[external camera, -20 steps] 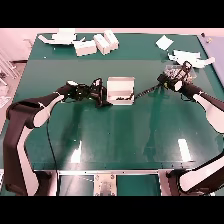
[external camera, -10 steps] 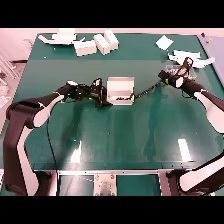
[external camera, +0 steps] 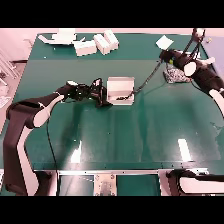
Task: Fold the box and place the chain.
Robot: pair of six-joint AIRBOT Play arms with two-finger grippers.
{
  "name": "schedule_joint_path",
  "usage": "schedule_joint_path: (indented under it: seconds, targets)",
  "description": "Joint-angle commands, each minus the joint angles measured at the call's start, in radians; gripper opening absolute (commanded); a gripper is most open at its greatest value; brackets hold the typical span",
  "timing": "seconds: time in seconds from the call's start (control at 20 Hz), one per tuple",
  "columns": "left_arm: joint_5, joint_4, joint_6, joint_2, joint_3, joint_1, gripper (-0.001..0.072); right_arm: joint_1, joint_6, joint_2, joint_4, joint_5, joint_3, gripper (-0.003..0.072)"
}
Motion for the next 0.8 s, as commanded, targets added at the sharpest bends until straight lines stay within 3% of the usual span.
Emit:
schedule_joint_path:
  seconds: [0.0, 0.35, 0.75]
  targets:
    - [0.0, 0.0, 0.0, 0.0, 0.001, 0.001, 0.0285, 0.078, -0.104, 0.139, -0.001, 0.001, 0.001, 0.0008]
    - [0.0, 0.0, 0.0, 0.001, 0.001, 0.001, 0.0285, 0.251, -0.195, 0.298, -0.002, 0.054, 0.0, 0.0008]
    - [0.0, 0.0, 0.0, 0.0, 0.001, 0.001, 0.0284, 0.429, -0.209, 0.309, -0.001, 0.175, -0.016, 0.0008]
